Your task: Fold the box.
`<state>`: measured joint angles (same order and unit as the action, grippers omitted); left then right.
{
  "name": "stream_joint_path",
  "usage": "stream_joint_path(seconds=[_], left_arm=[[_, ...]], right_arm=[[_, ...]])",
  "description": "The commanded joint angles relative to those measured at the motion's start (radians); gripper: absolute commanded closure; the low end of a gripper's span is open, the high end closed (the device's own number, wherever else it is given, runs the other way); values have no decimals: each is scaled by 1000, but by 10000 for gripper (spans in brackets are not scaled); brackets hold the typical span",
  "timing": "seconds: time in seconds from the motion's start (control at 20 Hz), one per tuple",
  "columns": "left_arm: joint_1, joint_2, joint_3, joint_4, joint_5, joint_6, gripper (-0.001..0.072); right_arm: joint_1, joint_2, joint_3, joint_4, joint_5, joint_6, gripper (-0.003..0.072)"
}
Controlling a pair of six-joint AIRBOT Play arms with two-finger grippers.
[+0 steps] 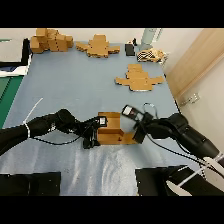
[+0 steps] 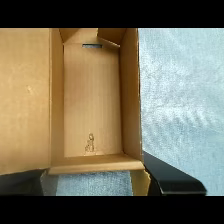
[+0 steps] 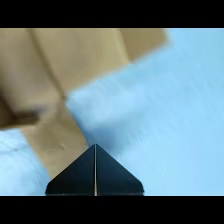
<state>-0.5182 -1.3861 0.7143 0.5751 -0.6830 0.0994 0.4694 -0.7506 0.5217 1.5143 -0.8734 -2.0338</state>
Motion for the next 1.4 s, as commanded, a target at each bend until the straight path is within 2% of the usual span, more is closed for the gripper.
stream_joint_path(seconds=[0.0, 0.05, 0.15, 0.35, 0.4, 0.55, 0.85, 1.15, 1.25, 1.3, 1.35], left_arm=[[0, 0, 0, 1, 0, 1, 203], [0, 0, 0, 1, 0, 1, 203], [1, 0, 0, 1, 1, 1, 202], [0, 0, 0, 1, 0, 1, 203], [0, 0, 0, 1, 0, 1, 203], [0, 0, 0, 1, 0, 1, 203], [0, 0, 0, 1, 0, 1, 203], [0, 0, 0, 1, 0, 1, 203], [0, 0, 0, 1, 0, 1, 202], [0, 0, 0, 1, 0, 1, 203], [0, 0, 0, 1, 0, 1, 202]], right_arm=[[-43, 79, 16, -438, -185, 657, 680], [-89, 76, 15, -449, -243, 752, 681], [-195, 46, -3, -257, -248, 764, 681], [-300, -98, -57, 247, -139, 521, 682], [-300, -138, -63, 319, -134, 459, 682], [-299, -220, -66, 418, -113, 368, 683], [-299, -162, -66, 691, -130, 195, 683], [-299, -127, -58, 774, -150, 167, 673], [-299, -125, -48, 787, -174, 158, 494], [-299, -125, -43, 787, -182, 159, 431], [-299, -125, -38, 787, -187, 159, 430]])
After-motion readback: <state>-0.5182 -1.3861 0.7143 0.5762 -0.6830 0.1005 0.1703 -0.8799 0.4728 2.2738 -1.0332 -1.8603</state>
